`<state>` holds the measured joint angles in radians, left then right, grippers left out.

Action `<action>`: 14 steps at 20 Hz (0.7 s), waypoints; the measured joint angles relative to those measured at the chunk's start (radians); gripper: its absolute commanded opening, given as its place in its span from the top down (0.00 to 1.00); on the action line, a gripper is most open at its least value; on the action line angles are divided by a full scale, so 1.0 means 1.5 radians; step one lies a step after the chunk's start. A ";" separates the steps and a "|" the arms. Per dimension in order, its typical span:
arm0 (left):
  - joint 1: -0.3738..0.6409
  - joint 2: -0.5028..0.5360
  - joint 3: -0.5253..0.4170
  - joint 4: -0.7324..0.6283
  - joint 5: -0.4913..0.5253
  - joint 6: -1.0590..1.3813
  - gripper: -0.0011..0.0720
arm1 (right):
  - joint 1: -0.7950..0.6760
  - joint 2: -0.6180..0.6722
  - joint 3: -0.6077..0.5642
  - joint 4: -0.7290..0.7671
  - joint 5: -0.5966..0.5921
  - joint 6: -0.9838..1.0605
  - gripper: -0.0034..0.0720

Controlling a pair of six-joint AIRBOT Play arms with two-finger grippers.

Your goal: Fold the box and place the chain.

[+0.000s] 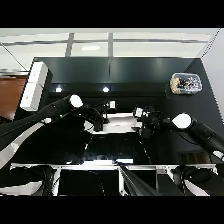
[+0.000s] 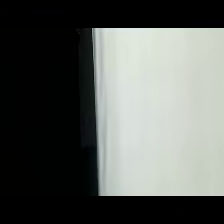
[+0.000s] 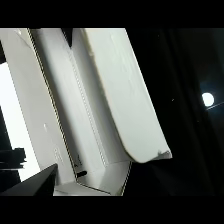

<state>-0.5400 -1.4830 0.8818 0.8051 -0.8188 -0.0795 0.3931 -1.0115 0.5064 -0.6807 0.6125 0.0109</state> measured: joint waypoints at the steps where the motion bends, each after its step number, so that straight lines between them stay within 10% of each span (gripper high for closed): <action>1: 0.000 0.000 0.000 0.000 0.000 0.000 0.94 | -0.002 0.000 0.000 0.003 0.002 -0.008 0.10; 14: 0.000 0.000 0.000 0.002 -0.005 0.003 0.94 | -0.004 -0.095 0.001 0.136 0.090 -0.197 0.10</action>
<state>-0.5404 -1.4830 0.8818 0.8078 -0.8261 -0.0753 0.3866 -1.1542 0.5072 -0.4774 0.7471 -0.2852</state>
